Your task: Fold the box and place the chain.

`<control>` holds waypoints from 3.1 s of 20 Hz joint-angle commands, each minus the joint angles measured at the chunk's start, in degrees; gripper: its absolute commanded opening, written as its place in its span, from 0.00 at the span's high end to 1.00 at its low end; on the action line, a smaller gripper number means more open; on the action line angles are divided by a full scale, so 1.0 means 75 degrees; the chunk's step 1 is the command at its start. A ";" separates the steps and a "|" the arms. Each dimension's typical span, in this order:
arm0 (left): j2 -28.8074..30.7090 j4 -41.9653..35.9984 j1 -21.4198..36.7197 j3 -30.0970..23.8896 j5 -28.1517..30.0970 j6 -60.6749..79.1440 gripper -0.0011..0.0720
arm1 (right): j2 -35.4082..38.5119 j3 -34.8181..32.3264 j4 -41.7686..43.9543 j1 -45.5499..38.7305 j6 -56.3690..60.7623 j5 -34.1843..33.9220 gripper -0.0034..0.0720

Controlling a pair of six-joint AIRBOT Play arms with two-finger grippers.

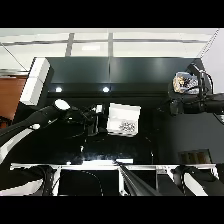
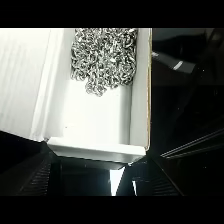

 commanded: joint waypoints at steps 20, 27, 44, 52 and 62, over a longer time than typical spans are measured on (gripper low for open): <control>-0.0548 0.0688 -0.0125 0.0895 -0.0516 -0.0527 0.02 | 0.0006 0.0006 -0.0052 0.0006 0.0000 0.0009 0.38; -0.0629 0.0595 -0.0405 0.0895 -0.0463 -0.0408 0.02 | 0.0006 0.0006 -0.0052 0.0006 0.0003 0.0012 0.38; -0.0679 0.0667 -0.0411 0.0895 -0.0458 -0.0423 0.32 | -0.1180 -0.0157 -0.0221 0.1950 0.0746 -0.2946 0.11; -0.0679 0.0667 -0.0411 0.0895 -0.0460 -0.0420 0.32 | -0.1606 0.0201 -0.0306 0.2815 -0.3602 -0.1271 0.11; -0.0679 0.0667 -0.0408 0.0895 -0.0466 -0.0420 0.32 | -0.1478 -0.0160 -0.0513 0.3389 -0.4529 -0.1023 0.11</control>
